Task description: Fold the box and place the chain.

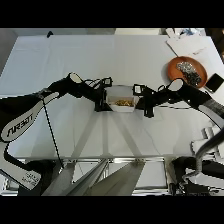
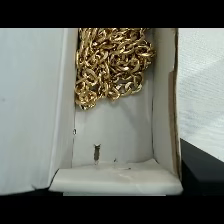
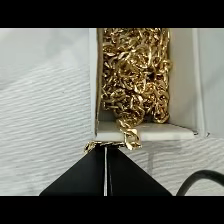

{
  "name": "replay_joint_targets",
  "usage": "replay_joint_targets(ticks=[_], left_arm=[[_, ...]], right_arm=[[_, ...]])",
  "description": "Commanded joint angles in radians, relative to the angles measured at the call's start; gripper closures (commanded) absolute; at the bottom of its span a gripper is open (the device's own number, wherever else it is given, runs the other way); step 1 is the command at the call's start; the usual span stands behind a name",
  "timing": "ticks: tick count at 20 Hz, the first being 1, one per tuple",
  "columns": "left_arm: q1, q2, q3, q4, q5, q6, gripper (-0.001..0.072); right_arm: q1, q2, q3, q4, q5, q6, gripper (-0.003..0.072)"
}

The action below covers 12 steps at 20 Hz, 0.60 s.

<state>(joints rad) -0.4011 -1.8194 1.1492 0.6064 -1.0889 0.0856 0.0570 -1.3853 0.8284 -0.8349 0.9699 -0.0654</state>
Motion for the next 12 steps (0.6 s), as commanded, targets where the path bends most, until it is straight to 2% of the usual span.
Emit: replay_joint_targets(ticks=[1, 9, 12], left_arm=[[0.001, 0.001, 0.0, 0.0, 0.0, -0.001, 0.0503], [0.0, 0.001, 0.0, 0.0, 0.0, -0.001, 0.0503], [0.001, 0.001, 0.0, 0.0, 0.0, -0.001, 0.0502]], right_arm=[[0.001, 0.039, 0.0, 0.003, 0.018, 0.036, 0.0671], [0.001, 0.122, 0.0, 0.006, 0.066, 0.042, 0.0671], [0.001, 0.128, 0.0, 0.066, 0.053, 0.042, 0.0671]])
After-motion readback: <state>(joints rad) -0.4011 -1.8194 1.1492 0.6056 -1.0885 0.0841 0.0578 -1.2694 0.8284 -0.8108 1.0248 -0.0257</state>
